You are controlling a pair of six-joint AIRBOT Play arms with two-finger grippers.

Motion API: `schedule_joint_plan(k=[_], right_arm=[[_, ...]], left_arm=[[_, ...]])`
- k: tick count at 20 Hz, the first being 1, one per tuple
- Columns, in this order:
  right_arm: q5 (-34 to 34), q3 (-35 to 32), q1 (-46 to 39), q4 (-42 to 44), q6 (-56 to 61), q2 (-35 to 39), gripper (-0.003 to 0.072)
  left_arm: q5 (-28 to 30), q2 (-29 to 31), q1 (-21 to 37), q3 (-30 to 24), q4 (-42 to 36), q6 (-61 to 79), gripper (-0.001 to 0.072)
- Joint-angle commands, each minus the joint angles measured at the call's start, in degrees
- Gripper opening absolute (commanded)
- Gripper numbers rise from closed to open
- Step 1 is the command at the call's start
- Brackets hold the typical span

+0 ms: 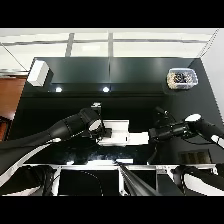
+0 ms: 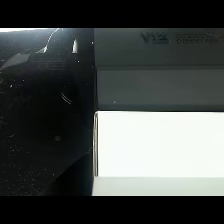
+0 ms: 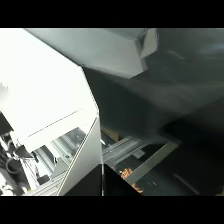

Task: Fold the box and place the chain.

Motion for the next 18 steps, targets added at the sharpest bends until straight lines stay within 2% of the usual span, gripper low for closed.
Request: schedule_joint_plan(k=[1,2,3,4,9,14,17,18], right_arm=[[-1.75,0.44,3.72,2.01,-0.81,-0.04,0.0033],[-1.73,0.83,3.78,3.10,-0.81,-0.04,0.0046],[-1.57,1.38,3.78,4.07,-0.79,-0.04,0.0355],[-1.03,2.10,3.78,4.24,-0.79,-0.04,0.0572],[-0.07,4.81,6.38,5.11,0.96,-0.04,0.0587],[-5.51,9.90,16.31,4.00,5.16,-0.02,0.0587],[-11.04,13.25,21.81,-4.22,18.82,-0.02,0.0586],[-12.09,14.19,23.74,-6.73,23.06,-0.02,0.0562]], left_arm=[[0.02,-0.04,-0.02,0.00,0.00,0.02,0.0031],[0.02,-0.04,-0.02,0.00,0.00,0.02,0.0032],[0.02,-0.04,-0.02,0.00,0.00,0.02,0.0032],[0.02,-0.04,-0.02,0.00,0.00,0.02,0.0031],[0.00,-0.04,-0.02,0.00,0.00,0.02,0.0031],[0.09,-0.04,-0.02,0.00,0.02,0.02,0.0031],[0.04,-0.04,-0.02,0.00,0.02,0.02,0.0031],[0.04,-0.04,-0.02,0.00,0.02,0.02,0.0031]])
